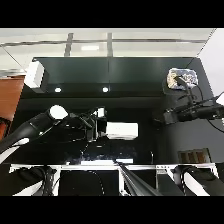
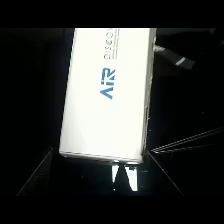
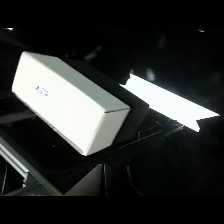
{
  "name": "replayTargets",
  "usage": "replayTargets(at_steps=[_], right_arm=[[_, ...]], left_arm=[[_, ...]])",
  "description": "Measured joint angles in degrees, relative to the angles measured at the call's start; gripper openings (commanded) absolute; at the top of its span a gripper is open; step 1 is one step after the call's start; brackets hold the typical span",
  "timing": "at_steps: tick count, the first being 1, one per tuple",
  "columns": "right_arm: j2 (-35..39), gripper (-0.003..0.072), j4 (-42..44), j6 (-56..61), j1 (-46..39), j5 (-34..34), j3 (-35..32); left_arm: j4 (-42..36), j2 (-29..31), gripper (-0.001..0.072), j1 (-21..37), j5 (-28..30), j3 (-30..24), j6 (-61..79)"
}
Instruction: Fold the box and place the chain.
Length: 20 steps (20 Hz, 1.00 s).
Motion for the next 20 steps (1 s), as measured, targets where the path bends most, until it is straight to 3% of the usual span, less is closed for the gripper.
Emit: replayTargets(at_steps=[4,12,20], right_arm=[[0.2,0.0011,-0.9,0.0,-2.6,-2.1,0.2],[0.3,0.0012,-1.6,0.0,-3.5,-5.5,0.3],[0.3,0.0011,-1.8,-1.0,-3.6,-6.0,0.3]], left_arm=[[1.4,2.7,0.0713,-2.6,-0.6,3.6,-5.7],[2.8,-12.1,0.0713,-8.9,0.7,16.9,-16.3],[4.2,-18.2,0.0713,-10.7,-5.7,20.8,-21.2]])
